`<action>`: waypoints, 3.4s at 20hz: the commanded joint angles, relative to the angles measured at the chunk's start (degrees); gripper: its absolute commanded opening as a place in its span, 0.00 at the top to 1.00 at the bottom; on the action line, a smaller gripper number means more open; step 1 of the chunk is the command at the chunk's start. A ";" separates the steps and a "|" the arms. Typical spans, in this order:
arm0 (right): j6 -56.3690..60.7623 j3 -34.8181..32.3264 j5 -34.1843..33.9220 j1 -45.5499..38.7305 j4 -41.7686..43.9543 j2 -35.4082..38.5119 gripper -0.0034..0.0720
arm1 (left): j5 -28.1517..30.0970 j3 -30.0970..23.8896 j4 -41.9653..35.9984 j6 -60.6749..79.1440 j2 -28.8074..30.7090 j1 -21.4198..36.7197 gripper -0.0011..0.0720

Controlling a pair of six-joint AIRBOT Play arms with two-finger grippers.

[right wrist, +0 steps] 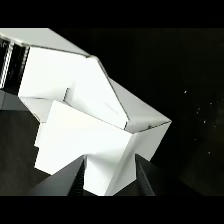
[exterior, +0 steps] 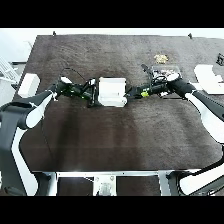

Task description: Fold the box and place the chain.

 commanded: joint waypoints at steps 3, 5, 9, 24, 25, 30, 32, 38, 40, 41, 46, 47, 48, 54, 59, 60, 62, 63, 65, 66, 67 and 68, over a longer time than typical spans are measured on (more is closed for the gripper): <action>2.43 0.55 -0.70 1.01 -0.24 -0.04 0.35 | 0.00 0.02 0.02 -0.04 -0.02 0.07 0.59; 3.23 0.52 -0.72 0.98 -0.28 -0.04 0.35 | 0.00 0.02 0.00 -0.04 -0.02 0.07 0.59; 3.48 0.55 -0.81 1.31 -0.35 -0.04 0.35 | -0.02 0.02 0.00 -0.04 -0.02 0.07 0.59; 24.35 9.60 -2.95 10.99 -24.15 -0.22 0.36 | -0.07 0.02 0.00 -0.04 -0.02 0.07 0.59; 25.31 9.73 -3.08 11.13 -24.90 -0.22 0.36 | -0.07 0.02 0.00 -0.04 -0.02 0.07 0.59; 31.71 10.82 -3.19 12.59 -32.70 -0.22 0.36 | -0.24 0.02 -0.02 -0.04 -0.02 0.07 0.59; 34.64 11.13 -3.26 13.46 -36.04 -0.22 0.36 | -0.24 0.02 -0.02 -0.04 -0.02 0.07 0.59; 41.75 11.85 -5.09 16.50 -42.84 -0.24 0.39 | -0.31 0.02 -0.02 -0.04 -0.02 0.07 0.59; 44.89 12.35 -5.07 17.62 -45.27 -0.26 0.40 | -0.31 0.02 -0.02 -0.04 -0.02 0.07 0.59; 46.34 12.57 -5.05 18.18 -46.75 -0.28 0.40 | -0.33 0.02 -0.02 -0.04 -0.02 0.07 0.59; 52.96 14.14 -3.96 20.41 -50.27 -1.92 0.40 | -0.42 0.02 -0.02 -0.04 -0.02 0.07 0.59; 53.64 14.43 -3.58 20.57 -50.45 -2.36 0.40 | -0.44 0.02 -0.04 -0.04 -0.02 0.07 0.59; 54.51 14.56 -3.23 20.79 -50.71 -2.73 0.40 | -0.46 0.02 -0.04 -0.04 -0.02 0.07 0.59; 60.70 15.89 -0.42 21.84 -56.15 -3.78 0.44 | -0.46 0.02 -0.04 -0.04 -0.02 0.07 0.59; 63.67 16.26 -0.44 21.81 -58.40 -4.44 0.47 | -0.48 0.02 -0.04 -0.04 -0.02 0.07 0.59; 63.91 16.46 -0.39 21.84 -58.64 -4.76 0.47 | -0.48 0.02 -0.04 -0.04 -0.02 0.07 0.59; 65.05 17.33 -0.39 21.86 -59.21 -5.44 0.47 | -0.46 0.02 -0.04 -0.04 -0.02 0.07 0.59; 65.40 18.05 -0.39 21.94 -59.23 -5.84 0.47 | -0.48 0.02 -0.04 -0.04 -0.02 0.07 0.59; 65.42 19.52 0.79 22.21 -59.43 -6.71 0.51 | -0.46 0.02 -0.04 -0.04 -0.02 0.07 0.59; 65.46 20.15 2.38 22.40 -59.56 -7.15 0.51 | -0.44 0.02 -0.04 -0.04 -0.02 0.07 0.59; 66.53 20.55 3.69 22.60 -60.19 -7.50 0.51 | -0.42 0.02 -0.04 -0.04 -0.02 0.07 0.59; 67.25 20.68 4.13 22.69 -60.63 -7.61 0.51 | -0.42 0.02 -0.04 -0.04 -0.02 0.07 0.59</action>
